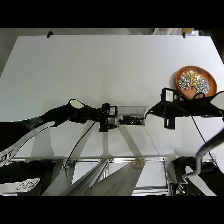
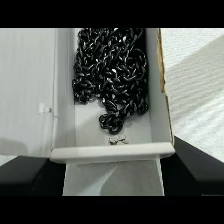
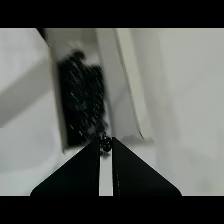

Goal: Fold the box and place the chain.

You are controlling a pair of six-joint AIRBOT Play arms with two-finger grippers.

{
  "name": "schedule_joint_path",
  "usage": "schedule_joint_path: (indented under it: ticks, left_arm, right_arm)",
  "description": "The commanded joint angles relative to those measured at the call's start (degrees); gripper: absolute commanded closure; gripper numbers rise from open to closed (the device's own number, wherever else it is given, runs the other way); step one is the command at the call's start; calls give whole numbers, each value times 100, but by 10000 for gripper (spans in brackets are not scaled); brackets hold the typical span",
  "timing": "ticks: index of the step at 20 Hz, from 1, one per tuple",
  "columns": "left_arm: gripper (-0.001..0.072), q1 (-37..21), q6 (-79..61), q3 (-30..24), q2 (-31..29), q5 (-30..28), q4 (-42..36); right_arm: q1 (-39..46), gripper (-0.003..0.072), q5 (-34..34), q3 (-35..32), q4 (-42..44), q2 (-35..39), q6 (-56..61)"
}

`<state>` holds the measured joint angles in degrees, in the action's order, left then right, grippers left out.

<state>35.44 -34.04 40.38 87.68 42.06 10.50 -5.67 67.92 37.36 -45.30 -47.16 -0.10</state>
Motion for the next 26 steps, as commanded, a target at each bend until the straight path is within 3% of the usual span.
schedule_joint_path:
  ticks: [1,6,10,12,13,16,18,19,23,26]
  left_arm:
    - [642,2,-2,2,0,-2,2]
    - [642,0,-2,2,0,-2,2]
    - [642,0,-2,2,0,-2,2]
    - [642,0,-2,2,0,-2,2]
    - [642,0,-2,2,0,-2,2]
    - [642,0,-2,2,0,-2,2]
    - [642,0,-2,2,0,0,2]
    - [642,0,-2,2,0,-2,2]
    - [642,2,-2,2,0,0,2]
    - [642,0,-2,2,0,-2,2]
  right_arm:
    - [-776,666,-216,4,549,131,136]
    - [-1733,666,-1620,4,542,-2,339]
    - [-1856,659,-1757,7,448,-483,612]
    - [-1853,489,-1703,9,326,-612,614]
    - [-1847,458,-1580,57,321,-621,634]
    - [-1740,476,-837,691,195,-723,638]
    - [-1410,627,-391,1318,195,-997,925]
    - [-1237,665,-313,1578,179,-1178,1266]
    - [-802,666,-817,1816,-133,-1902,2601]
    - [-1110,666,-509,1784,-619,-2306,2621]
